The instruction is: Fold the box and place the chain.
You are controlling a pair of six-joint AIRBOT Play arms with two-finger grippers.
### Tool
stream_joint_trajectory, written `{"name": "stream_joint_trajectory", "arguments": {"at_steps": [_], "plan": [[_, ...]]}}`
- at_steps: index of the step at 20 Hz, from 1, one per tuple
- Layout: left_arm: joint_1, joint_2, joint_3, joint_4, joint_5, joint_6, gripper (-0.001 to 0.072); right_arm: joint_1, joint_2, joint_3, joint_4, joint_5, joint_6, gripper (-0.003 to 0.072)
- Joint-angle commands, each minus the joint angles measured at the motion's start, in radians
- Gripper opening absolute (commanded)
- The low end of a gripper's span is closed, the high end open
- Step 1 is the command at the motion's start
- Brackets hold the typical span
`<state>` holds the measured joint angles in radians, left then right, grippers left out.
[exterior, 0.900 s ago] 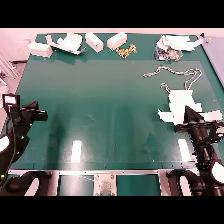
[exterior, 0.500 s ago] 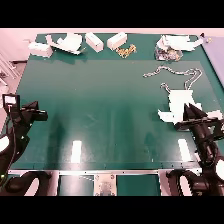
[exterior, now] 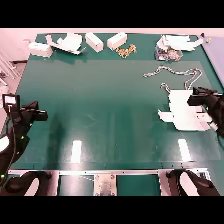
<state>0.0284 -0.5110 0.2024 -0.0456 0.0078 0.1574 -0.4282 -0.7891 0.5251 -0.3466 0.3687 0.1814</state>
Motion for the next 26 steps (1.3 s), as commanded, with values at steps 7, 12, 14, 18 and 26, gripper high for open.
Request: {"name": "stream_joint_trajectory", "arguments": {"at_steps": [7, 12, 14, 18, 26], "plan": [[0.0, 0.0, 0.001, 0.0, 0.0, 0.0, 0.0021, -0.388, -0.262, 0.224, -0.281, 0.229, 0.123, 0.0336], [0.0, 0.0, 0.001, 0.0, -0.008, 0.0, 0.0021, -0.532, -0.558, 0.584, -0.629, 0.604, 0.377, 0.0365], [0.0, 0.0, 0.001, 0.0, -0.008, 0.0, 0.0022, -0.55, -0.721, 0.805, -0.779, 0.865, 0.491, 0.0385], [0.0, 0.0, 0.001, 0.0, -0.008, 0.0, 0.0022, -0.55, -0.942, 1.145, -0.808, 1.156, 0.56, 0.0472], [0.0, 0.0, 0.001, 0.0, -0.008, 0.0, 0.0022, -0.54, -1.096, 1.328, -0.853, 1.277, 0.541, 0.0474]]}}
